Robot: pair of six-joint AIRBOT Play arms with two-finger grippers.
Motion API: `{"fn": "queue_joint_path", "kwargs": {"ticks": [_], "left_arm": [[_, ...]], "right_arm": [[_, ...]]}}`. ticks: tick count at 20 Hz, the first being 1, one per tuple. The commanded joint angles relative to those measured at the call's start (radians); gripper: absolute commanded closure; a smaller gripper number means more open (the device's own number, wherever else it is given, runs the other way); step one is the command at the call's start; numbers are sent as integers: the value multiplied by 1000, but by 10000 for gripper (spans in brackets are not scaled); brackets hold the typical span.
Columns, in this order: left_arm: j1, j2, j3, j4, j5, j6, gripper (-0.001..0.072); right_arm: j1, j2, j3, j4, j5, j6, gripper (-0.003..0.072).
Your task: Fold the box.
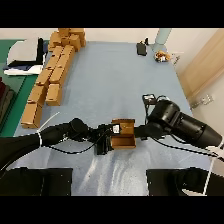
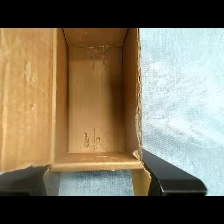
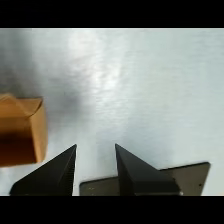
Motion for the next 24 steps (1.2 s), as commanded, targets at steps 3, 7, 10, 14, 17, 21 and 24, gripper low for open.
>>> {"fn": "queue_joint_path", "kwargs": {"ticks": [3,7,10,14,17,21,24], "left_arm": [[1,0,0,0,1,0,187],[4,24,1,1,2,-1,187],[3,73,0,1,1,-64,187],[3,81,0,100,-9,-148,186],[3,81,0,204,-29,-241,187],[3,78,0,266,-76,-270,186],[1,66,0,265,-82,-270,186]], "right_arm": [[-141,24,1,-35,-14,-106,460],[-212,24,1,-29,-10,-163,461],[-238,22,1,-29,23,-185,461],[-241,-2,0,-29,43,-196,461],[-256,-16,-1,-28,54,-200,461],[-265,-17,-1,-24,66,-200,461],[-266,-17,-1,-16,74,-200,461]]}}
